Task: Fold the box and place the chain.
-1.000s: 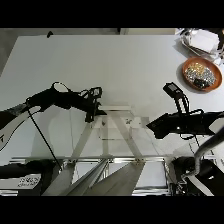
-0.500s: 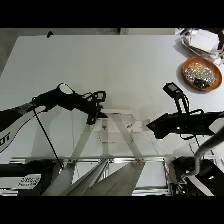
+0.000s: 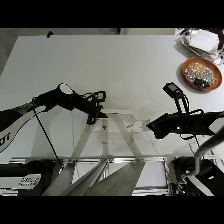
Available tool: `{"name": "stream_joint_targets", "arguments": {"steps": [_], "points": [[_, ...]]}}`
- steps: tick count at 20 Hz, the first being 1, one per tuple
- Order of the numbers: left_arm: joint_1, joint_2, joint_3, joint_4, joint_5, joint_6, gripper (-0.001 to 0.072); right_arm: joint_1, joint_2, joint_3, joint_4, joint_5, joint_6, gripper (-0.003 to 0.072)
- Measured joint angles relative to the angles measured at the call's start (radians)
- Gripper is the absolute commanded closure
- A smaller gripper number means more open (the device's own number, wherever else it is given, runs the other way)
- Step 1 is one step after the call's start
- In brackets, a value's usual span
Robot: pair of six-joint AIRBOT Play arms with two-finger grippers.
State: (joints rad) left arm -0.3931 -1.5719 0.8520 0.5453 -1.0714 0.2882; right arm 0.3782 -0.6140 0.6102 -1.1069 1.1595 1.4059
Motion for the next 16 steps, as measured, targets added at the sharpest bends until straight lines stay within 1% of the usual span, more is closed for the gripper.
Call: {"name": "stream_joint_targets", "arguments": {"steps": [14, 15, 16], "points": [[-0.001, 0.000, 0.000, 0.002, 0.008, 0.000, 0.0697, 0.000, 0.000, 0.000, 0.000, 0.000, 0.000, 0.0433], [-0.001, 0.000, 0.000, 0.002, 0.008, 0.000, 0.0697, 0.000, 0.000, 0.000, 0.000, 0.000, -0.001, 0.0436], [-0.001, 0.000, 0.000, 0.002, 0.008, 0.000, 0.0697, 0.000, 0.000, 0.000, 0.000, 0.000, -0.004, 0.0478]]}}
